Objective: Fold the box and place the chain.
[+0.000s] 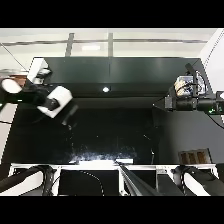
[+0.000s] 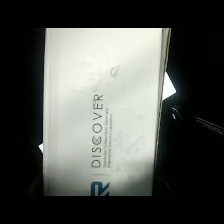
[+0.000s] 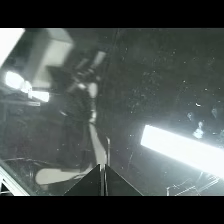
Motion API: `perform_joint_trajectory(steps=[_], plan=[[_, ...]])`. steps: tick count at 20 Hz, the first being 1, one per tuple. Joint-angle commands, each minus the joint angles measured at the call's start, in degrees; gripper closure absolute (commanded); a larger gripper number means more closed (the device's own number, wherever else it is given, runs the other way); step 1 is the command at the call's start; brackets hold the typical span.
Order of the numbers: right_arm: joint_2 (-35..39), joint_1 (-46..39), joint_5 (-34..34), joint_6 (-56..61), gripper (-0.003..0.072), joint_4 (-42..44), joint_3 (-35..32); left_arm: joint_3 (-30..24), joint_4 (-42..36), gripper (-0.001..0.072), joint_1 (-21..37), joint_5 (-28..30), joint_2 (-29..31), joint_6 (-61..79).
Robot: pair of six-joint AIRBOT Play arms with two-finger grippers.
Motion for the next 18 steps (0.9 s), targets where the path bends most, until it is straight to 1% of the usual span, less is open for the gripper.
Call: perform_joint_trajectory(steps=[1,4,7,10,12,14,18], plan=[[0.0,0.0,-0.2,0.0,0.0645,-0.4,0.0,1.5,0.2,0.0406,13.4,0.8,-0.2,-1.1],[0.0,0.0,-1.0,0.0,0.0645,-0.4,0.0,5.6,0.2,0.0406,19.1,5.2,-3.1,-1.1],[0.0,0.0,-1.7,0.9,0.0645,-0.4,0.0,11.1,-0.3,0.0406,19.8,6.8,-9.6,-1.3],[0.0,0.0,-1.9,1.7,0.0645,-0.4,0.0,14.8,-4.6,0.0406,19.8,9.4,-15.8,-1.3],[0.0,0.0,-2.4,2.2,0.0645,-0.4,0.0,15.9,-5.0,0.0406,19.6,10.6,-18.5,-1.3],[0.0,0.0,-3.5,2.2,0.0645,-0.4,0.0,15.9,-5.7,0.0406,19.2,11.8,-20.2,-1.2],[0.0,0.0,-6.0,4.4,0.0645,-1.2,0.0,15.9,-6.1,0.0393,17.1,15.3,-21.2,-1.1]])
